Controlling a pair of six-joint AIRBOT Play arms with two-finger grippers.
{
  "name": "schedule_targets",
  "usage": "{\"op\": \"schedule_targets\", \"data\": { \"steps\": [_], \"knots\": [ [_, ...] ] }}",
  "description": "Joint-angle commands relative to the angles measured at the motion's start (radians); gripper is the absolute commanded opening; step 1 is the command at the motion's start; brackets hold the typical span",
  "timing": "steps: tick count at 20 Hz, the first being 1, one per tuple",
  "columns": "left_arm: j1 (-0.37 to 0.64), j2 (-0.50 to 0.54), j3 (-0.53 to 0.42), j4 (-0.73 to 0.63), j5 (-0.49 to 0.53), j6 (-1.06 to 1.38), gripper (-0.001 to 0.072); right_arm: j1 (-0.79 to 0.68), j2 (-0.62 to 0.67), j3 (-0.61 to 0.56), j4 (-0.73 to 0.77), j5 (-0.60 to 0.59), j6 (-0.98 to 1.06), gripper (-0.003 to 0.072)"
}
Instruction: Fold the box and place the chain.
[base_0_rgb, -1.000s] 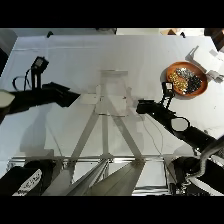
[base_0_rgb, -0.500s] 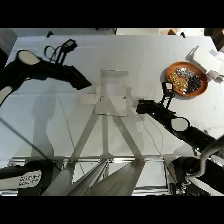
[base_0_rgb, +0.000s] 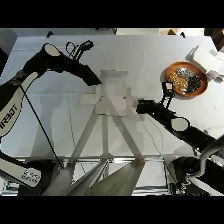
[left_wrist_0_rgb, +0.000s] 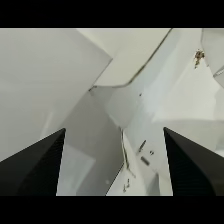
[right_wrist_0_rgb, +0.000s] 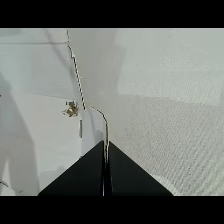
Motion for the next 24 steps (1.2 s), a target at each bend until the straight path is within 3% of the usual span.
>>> {"op": "schedule_targets", "data": {
  "steps": [1,4,13,14,16,18,21,24],
  "knots": [
    [-0.006,-0.041,0.019,-0.063,-0.008,0.0,0.0696,0.001,0.001,0.0,0.0,0.0,0.0,0.0015],
    [-0.01,-0.072,0.019,-0.13,-0.013,-0.002,0.0696,0.001,0.001,0.0,0.0,0.0,0.0,0.0015],
    [-0.08,-0.084,0.019,-0.103,-0.111,0.125,0.0688,0.001,0.001,0.0,0.0,0.0,0.0,0.0015],
    [-0.084,-0.084,0.019,-0.086,-0.114,0.139,0.0613,0.001,0.001,0.0,0.0,0.0,0.0,0.0015],
    [-0.087,-0.084,0.019,-0.067,-0.118,0.161,0.0367,0.001,0.001,0.0,0.0,0.0,0.0,0.0015],
    [-0.086,-0.084,0.019,-0.068,-0.118,0.179,0.0266,0.001,0.001,0.0,0.0,0.0,0.0,0.0015],
    [-0.087,-0.084,0.019,-0.068,-0.121,0.234,0.0009,0.001,0.001,0.0,0.0,0.0,0.0,0.0015],
    [-0.087,-0.084,0.019,-0.068,-0.12,0.253,0.0009,0.001,0.001,0.0,0.0,0.0,0.0,0.0015]
  ]
}}
